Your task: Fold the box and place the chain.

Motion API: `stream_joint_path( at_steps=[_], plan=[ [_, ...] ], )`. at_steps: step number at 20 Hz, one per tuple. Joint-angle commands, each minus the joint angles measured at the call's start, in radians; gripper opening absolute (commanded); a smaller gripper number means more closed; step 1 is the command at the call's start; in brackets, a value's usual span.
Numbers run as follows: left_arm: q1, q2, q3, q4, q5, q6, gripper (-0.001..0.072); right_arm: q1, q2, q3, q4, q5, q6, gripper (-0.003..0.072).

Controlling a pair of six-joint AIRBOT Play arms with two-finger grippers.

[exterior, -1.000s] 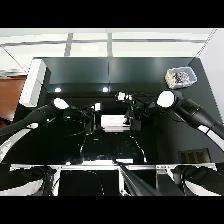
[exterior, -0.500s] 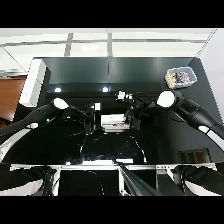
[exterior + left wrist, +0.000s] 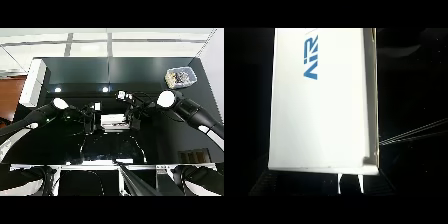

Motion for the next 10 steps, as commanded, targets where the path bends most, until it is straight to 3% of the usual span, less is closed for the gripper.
stream_joint_path(
  at_steps=[1,10],
  plan=[
    [0.0,0.0,0.0,0.0,-0.002,-0.001,0.0421,0.0,-0.001,-0.001,-0.001,0.023,0.004,0.021],
    [0.0,0.0,0.0,0.0,-0.002,-0.001,0.0421,0.0,-0.001,-0.001,-0.002,0.022,0.027,0.0212]
  ],
)
